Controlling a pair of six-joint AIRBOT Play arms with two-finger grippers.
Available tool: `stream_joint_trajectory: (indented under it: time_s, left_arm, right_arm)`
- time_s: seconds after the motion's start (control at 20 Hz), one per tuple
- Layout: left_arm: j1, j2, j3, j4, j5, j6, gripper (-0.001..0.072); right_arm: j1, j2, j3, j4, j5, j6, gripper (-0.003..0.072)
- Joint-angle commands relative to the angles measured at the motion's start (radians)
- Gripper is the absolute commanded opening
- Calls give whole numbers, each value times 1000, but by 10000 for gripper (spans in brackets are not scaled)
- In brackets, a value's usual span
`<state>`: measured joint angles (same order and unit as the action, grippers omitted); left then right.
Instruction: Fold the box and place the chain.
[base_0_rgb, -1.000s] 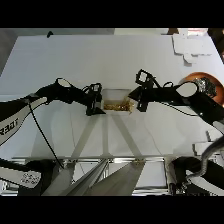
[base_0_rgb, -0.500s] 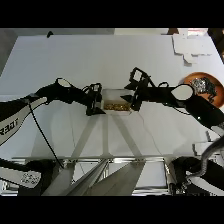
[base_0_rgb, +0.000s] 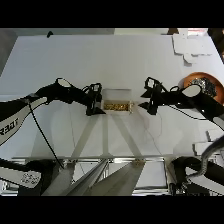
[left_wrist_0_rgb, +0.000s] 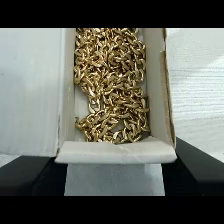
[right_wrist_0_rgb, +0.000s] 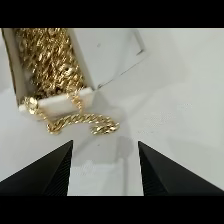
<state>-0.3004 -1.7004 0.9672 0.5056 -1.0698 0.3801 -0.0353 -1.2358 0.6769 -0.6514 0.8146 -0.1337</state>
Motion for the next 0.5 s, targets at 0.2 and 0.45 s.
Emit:
stream_joint_trajectory:
  time_s: [0.2,0.45]
  left_arm:
    - [0,0,0,0,0,0,208]
    - [0,0,0,0,0,0,208]
  right_arm:
    - [82,-183,-7,84,-4,-253,593]
    - [95,-212,-7,146,-42,-320,588]
